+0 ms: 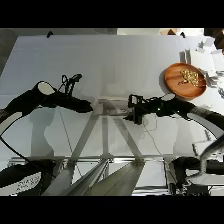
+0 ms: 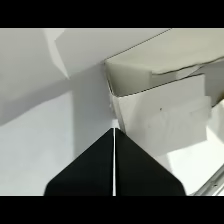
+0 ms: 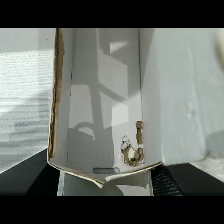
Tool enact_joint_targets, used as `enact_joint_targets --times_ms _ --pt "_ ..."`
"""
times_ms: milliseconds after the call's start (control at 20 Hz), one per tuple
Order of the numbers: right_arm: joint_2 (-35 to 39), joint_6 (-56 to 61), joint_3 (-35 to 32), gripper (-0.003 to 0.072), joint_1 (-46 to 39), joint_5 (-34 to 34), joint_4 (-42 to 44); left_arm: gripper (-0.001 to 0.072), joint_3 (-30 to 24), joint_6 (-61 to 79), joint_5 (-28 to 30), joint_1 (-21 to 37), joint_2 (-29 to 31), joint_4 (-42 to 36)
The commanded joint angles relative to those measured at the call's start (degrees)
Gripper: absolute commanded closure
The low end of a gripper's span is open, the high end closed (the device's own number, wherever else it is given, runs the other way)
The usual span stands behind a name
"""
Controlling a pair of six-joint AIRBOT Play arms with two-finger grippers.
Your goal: Fold the box and place the chain.
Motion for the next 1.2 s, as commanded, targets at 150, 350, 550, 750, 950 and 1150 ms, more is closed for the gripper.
enact_joint_targets --times_ms 150,350,550,750,950,1150 --pt "-0.02 0.00 0.04 0.0174 0.02 0.00 0.02 0.0402 0.04 0.24 0.39 -2.36 0.22 -2.45" --pt "-0.02 0.00 0.04 0.0174 0.02 0.00 0.02 0.0404 0.04 0.22 0.39 -2.62 0.22 -2.54" --pt "-0.02 0.00 0.04 0.0174 0.02 0.00 0.02 0.0405 0.07 0.17 0.33 -2.56 0.22 -2.01" --pt "-0.02 0.00 0.04 0.0174 0.02 0.00 0.02 0.0395 0.07 0.17 0.28 -2.54 0.24 -1.75" --pt "-0.02 0.00 0.04 0.0174 0.02 0.00 0.02 0.0356 0.07 0.02 0.37 -2.78 0.22 -4.63" --pt "-0.02 0.00 0.04 0.0174 0.02 0.00 0.02 0.0187 0.07 0.00 3.39 -5.84 0.17 -5.99"
